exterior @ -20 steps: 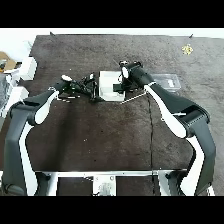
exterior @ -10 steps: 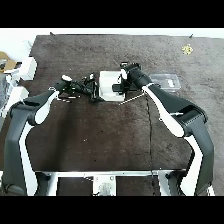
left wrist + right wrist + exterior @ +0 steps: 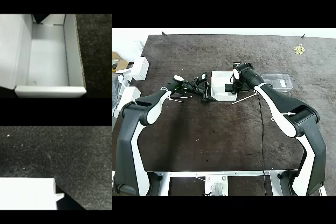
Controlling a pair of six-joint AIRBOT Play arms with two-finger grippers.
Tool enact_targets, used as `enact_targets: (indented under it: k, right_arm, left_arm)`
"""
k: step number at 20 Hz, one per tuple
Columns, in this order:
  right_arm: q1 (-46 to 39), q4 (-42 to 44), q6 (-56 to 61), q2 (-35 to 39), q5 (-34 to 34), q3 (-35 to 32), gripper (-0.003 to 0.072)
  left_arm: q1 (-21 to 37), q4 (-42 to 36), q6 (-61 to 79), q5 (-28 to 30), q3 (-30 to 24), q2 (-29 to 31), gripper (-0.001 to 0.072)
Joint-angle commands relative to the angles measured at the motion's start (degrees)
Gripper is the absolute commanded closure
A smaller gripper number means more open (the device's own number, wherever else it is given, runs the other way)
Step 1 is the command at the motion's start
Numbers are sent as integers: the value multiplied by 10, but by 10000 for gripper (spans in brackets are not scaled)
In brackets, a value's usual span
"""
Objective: Fold the box and place the chain.
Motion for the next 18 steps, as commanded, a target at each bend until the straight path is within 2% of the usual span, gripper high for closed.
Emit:
enact_targets:
  k: [1, 2, 3, 4, 10, 17, 18]
  right_arm:
    - [0, -4, -1, 0, -4, 0, 583]
    - [0, -4, -2, 0, -4, 0, 349]
    - [0, -2, -10, 2, -4, 0, 215]
    - [0, 0, -17, 6, -3, 0, 238]
    - [-4, 2, -65, 53, 13, 0, 237]
    - [-62, 4, -243, 175, 7, 1, 238]
    - [-84, -2, -249, 188, -2, 1, 261]
  left_arm:
    - [0, 0, 1, 0, 0, 0, 422]
    - [0, 0, 1, 0, 0, 0, 422]
    - [0, 0, 1, 0, 0, 0, 422]
    - [0, 0, 1, 0, 0, 0, 422]
    - [0, 0, 1, 0, 0, 0, 422]
    - [0, 0, 1, 0, 0, 0, 422]
    - [0, 0, 1, 0, 0, 0, 422]
